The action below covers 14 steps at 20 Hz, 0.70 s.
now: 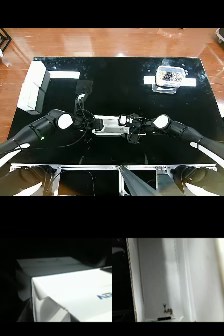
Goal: Fold the box and place the chain.
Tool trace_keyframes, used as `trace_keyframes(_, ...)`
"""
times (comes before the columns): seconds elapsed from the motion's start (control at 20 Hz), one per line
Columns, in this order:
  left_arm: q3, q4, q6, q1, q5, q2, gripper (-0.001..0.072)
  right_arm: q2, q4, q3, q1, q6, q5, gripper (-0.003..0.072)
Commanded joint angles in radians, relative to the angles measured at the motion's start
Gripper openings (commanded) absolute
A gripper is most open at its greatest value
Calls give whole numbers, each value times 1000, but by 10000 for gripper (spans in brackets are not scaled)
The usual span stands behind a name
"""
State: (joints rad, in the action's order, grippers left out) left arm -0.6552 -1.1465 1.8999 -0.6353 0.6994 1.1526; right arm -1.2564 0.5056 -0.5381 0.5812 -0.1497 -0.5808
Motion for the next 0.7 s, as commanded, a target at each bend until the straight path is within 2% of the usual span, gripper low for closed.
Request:
trace_keyframes(0.0, -14, -2, 2, 0, 43, 3, 558, 0, 0, 0, 1, 0, 0, 478)
trace_keyframes(0.1, -44, -77, 53, -8, 102, 3, 556, 0, 0, 0, 1, 0, 0, 478)
trace_keyframes(0.3, -124, -362, 228, -60, 214, 15, 556, 0, 0, 0, 1, 0, 0, 478)
trace_keyframes(0.45, -152, -363, 237, -100, 250, 61, 555, 0, 0, 0, 1, 0, 0, 478)
trace_keyframes(0.55, -160, -362, 252, -123, 281, 94, 488, 0, 0, 0, 1, 0, 0, 478)
trace_keyframes(0.65, -160, -361, 261, -141, 286, 104, 469, 0, 0, 0, 1, 0, 0, 478)
